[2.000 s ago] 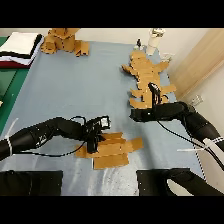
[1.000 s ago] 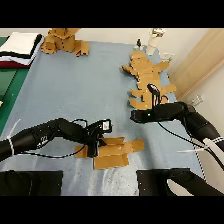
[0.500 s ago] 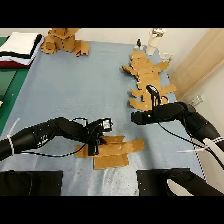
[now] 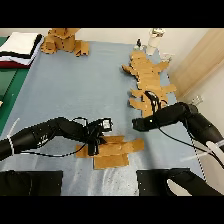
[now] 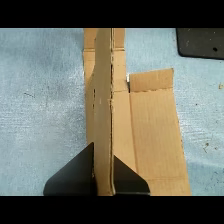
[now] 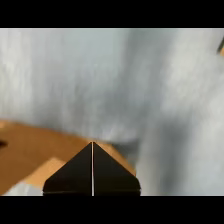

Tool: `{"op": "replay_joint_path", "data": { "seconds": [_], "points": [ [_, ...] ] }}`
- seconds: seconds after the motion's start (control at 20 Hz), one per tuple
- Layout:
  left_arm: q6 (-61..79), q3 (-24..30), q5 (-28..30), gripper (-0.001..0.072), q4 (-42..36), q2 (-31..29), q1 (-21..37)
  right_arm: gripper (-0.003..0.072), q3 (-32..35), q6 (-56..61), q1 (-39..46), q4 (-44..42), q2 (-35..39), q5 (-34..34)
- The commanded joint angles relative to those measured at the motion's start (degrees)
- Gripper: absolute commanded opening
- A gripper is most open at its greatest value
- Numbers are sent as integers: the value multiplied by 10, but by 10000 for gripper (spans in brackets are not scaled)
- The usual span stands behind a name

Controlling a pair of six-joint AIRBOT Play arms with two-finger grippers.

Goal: Fold the box.

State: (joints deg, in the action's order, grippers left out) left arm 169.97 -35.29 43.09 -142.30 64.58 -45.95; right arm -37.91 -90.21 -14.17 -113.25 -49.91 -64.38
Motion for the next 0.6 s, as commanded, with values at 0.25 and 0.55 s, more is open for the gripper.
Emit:
{"op": "replay_joint_path", "data": {
  "seconds": [0.25, 0.55],
  "points": [
    [0, 0, -1, 15, 0, 0, 0, 0, 41, 45, -324, 62, 182, -138],
    [0, 0, -1, 15, 0, 0, 0, 82, 132, 86, -641, 316, 180, -9]
  ]
}}
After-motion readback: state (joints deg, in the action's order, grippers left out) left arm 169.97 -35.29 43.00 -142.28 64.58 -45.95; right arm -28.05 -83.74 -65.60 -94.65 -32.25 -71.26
